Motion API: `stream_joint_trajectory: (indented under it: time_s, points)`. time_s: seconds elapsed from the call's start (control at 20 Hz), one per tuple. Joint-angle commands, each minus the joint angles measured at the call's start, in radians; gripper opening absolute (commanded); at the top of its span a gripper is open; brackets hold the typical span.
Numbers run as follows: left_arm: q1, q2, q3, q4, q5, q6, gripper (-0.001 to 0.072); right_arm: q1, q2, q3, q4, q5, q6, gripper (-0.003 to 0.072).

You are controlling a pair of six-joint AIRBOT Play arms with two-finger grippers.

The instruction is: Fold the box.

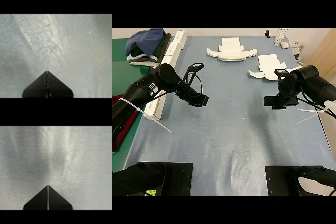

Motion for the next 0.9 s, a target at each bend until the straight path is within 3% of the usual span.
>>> stream_joint_trajectory:
  time_s: [0.0, 0.4, 0.55, 0.75, 0.8, 0.85]
  points:
    - [0.0, -0.001, 0.001, 0.0, 0.0, 0.0, 0.0014, 0.001, -0.001, 0.001, 0.0, 0.0, 0.0, 0.0018]
    - [0.0, -0.001, 0.001, 0.0, 0.0, 0.0, 0.0014, 0.001, -0.001, 0.001, 0.0, 0.002, 0.0, 0.0018]
    - [0.0, -0.001, 0.001, 0.0, 0.0, 0.0, 0.0015, 0.001, -0.001, 0.001, 0.009, 0.086, 0.0, 0.0018]
    - [0.0, -0.001, 0.001, 0.0, 0.0, 0.0, 0.0014, 0.001, -0.004, 0.001, 0.123, 0.117, 0.042, 0.0033]
    - [0.0, -0.001, 0.001, 0.0, 0.0, 0.0, 0.0014, -0.008, -0.008, 0.009, 0.105, 0.145, 0.057, 0.0139]
    - [0.0, -0.001, 0.001, 0.0, 0.0, 0.0, 0.0014, -0.042, -0.027, 0.046, 0.079, 0.142, 0.08, 0.0292]
